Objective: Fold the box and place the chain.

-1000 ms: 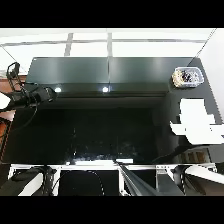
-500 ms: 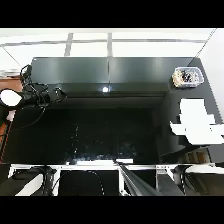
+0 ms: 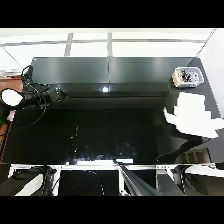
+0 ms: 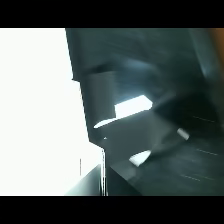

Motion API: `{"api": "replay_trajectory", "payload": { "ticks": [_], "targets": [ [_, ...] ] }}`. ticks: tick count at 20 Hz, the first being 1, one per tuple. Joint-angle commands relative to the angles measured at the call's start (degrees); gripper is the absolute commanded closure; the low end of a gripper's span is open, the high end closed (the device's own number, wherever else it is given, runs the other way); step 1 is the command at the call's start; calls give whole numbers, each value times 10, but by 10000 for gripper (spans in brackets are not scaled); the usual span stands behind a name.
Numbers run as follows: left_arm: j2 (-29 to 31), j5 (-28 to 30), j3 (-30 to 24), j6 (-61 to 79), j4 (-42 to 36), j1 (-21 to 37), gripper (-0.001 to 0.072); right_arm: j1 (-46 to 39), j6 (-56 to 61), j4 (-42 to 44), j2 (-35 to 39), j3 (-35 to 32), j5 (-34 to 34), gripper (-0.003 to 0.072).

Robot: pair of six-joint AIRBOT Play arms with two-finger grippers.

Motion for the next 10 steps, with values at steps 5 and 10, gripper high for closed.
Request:
{"api": "replay_trajectory", "payload": {
  "ticks": [5,10],
  "targets": [
    [-2,2,0,29,-3,-18,-8,177,-60,295,173,-251,-98,675],
    [-7,28,1,94,-4,-71,-8,413,-179,513,248,-426,-263,675]
  ]
}}
